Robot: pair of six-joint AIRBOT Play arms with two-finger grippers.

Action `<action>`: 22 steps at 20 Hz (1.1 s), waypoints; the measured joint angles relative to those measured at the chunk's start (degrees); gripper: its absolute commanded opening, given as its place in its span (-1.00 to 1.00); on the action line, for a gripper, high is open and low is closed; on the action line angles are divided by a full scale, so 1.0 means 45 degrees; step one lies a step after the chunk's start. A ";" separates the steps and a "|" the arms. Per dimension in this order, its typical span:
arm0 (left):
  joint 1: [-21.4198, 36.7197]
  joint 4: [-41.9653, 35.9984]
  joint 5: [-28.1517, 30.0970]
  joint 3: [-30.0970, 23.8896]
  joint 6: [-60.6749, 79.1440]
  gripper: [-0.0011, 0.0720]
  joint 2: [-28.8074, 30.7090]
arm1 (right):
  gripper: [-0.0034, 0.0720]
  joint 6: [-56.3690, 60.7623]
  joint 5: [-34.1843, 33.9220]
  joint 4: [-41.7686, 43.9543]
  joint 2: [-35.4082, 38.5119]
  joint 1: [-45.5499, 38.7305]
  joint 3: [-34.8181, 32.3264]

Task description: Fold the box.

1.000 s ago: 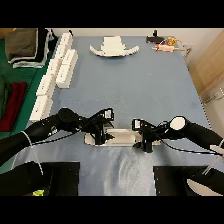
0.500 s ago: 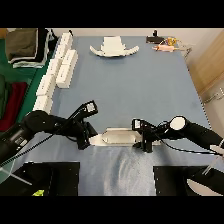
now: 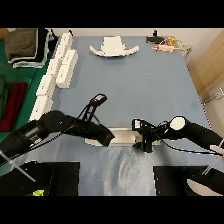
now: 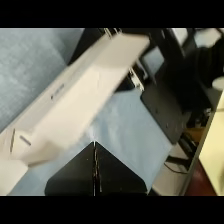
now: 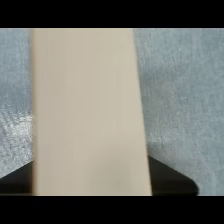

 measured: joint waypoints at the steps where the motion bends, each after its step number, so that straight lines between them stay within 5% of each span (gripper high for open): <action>1: -0.0015 -0.0121 0.0340 0.0427 -0.0189 -0.93 -0.0690 | 0.45 0.0000 0.0000 0.0000 0.0000 0.0000 0.0000; 6: 0.0758 -0.0287 0.1253 0.2025 -0.1044 -0.93 -0.3536 | 0.45 0.0005 0.0000 0.0005 0.0000 0.0000 0.0000; 13: 0.1384 -0.0301 0.0758 0.2497 -0.2283 -0.93 -0.6008 | 0.45 0.0029 -0.0019 0.0005 0.0000 -0.0005 -0.0010; 18: 0.1506 -0.0257 0.0471 0.2613 -0.2370 -0.93 -0.6397 | 0.45 0.0010 -0.0029 0.0005 0.0000 -0.0005 -0.0010; 22: 0.2118 0.0087 0.0073 0.2773 -0.1695 -0.93 -0.5304 | 0.45 -0.0005 -0.0019 0.0000 -0.0005 0.0000 -0.0010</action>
